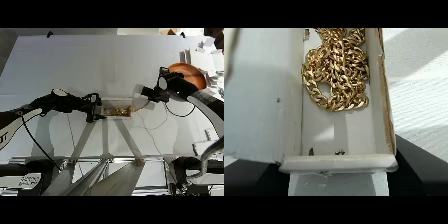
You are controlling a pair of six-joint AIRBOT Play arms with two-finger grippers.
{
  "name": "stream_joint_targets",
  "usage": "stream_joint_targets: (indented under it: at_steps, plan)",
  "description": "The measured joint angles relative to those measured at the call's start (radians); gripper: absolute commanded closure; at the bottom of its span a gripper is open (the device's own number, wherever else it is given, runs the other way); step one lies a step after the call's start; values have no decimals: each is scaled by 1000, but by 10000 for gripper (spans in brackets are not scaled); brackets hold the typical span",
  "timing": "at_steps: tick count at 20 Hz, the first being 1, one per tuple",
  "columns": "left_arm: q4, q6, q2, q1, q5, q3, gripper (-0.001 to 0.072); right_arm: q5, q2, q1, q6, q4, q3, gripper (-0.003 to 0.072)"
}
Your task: Fold the box and place the chain.
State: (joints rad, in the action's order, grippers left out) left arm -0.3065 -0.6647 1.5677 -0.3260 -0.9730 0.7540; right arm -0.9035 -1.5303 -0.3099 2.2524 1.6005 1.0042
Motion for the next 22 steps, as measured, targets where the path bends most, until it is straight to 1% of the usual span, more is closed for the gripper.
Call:
stream_joint_targets:
  at_steps: [3,4,5,9,13,16,19,22]
  plan:
    - [0,0,0,0,0,0,318,12,17,-8,-50,2,-2,678]
    - [0,0,0,0,0,0,318,29,30,-14,-85,-3,-3,678]
    - [0,0,0,0,0,0,318,17,55,-23,-128,-6,-1,678]
    - [0,0,0,0,0,0,318,-89,162,-60,-324,1,-1,679]
    - [0,0,0,0,0,0,318,-208,269,-108,-474,1,-1,679]
    - [0,0,0,0,0,0,318,-288,329,-158,-608,-23,-2,679]
    - [0,0,0,0,0,0,318,-328,360,-193,-773,-134,1,678]
    - [0,0,0,0,0,0,318,-294,372,-206,-943,-323,3,678]
